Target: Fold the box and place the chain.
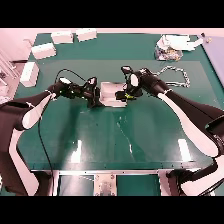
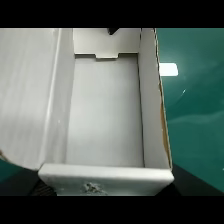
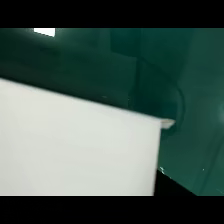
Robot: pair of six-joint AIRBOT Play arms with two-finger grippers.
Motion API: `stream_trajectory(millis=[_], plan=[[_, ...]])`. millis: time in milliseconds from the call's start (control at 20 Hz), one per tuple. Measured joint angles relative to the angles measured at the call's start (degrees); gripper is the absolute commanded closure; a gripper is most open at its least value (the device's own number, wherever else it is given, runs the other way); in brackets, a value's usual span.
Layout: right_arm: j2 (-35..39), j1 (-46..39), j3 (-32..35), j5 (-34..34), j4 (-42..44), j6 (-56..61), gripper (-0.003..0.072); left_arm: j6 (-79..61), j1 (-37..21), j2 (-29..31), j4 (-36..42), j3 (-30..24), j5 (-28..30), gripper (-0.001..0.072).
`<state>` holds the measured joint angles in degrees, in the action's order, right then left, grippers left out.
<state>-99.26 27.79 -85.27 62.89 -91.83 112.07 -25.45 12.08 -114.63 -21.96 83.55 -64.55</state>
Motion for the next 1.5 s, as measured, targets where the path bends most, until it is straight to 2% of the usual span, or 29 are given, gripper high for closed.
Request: stream_trajectory(millis=[100,450,500,550,750,850,1000,1100,1150,1200,1250,1300,1350,1500], plan=[[-0.5,-0.09,-0.13,0.13,-0.42,1.46,0.0395,-0.02,0.0,0.0,0.0,0.0,-0.02,0.0357],[-2.93,-0.15,-2.64,0.59,-0.83,5.22,0.0428,-0.07,0.0,0.0,-0.02,0.0,-0.02,0.0357],[-3.3,-0.15,-3.19,1.09,-0.81,5.44,0.0444,-0.09,0.0,0.0,-0.02,0.0,-0.02,0.0357],[-3.65,-0.15,-3.65,1.7,-0.81,5.55,0.0519,-0.09,0.0,0.0,-0.04,0.0,-0.02,0.0356],[-4.26,-0.13,-4.98,4.02,-0.57,5.88,0.0568,-0.11,0.02,0.0,-0.04,0.0,-0.13,0.0357],[-4.39,-0.02,-5.38,4.98,-0.42,6.01,0.0649,-0.11,0.02,0.0,-0.04,0.0,-0.17,0.0357],[-4.46,0.2,-5.66,5.92,-0.2,6.29,0.0675,0.02,0.02,0.0,-0.04,0.0,-0.26,0.0357],[-4.46,0.26,-5.75,6.21,-0.11,6.12,0.0573,-0.04,0.02,0.0,-0.04,0.0,-0.28,0.0357],[-4.46,0.26,-5.79,6.58,0.0,5.81,0.0395,-0.26,0.02,0.0,-0.13,0.0,-0.22,0.0356],[-4.46,0.28,-5.79,7.26,0.48,5.81,0.0336,-0.35,0.0,0.0,0.0,0.02,0.76,0.0357],[-4.46,0.35,-5.79,6.97,0.46,5.79,0.0334,-0.31,-0.04,-0.02,-0.09,0.0,0.17,0.0357],[-4.42,0.28,-5.79,6.95,0.37,5.84,0.0259,-0.28,-0.04,0.02,-0.02,0.0,0.39,0.0357],[-4.31,0.24,-5.79,7.04,0.11,5.86,0.0229,-0.15,-0.04,0.0,-0.02,0.0,0.28,0.0357],[-3.34,0.26,-5.81,6.95,-0.57,5.88,0.0236,-0.11,0.0,0.0,0.02,0.0,0.22,0.0356]])
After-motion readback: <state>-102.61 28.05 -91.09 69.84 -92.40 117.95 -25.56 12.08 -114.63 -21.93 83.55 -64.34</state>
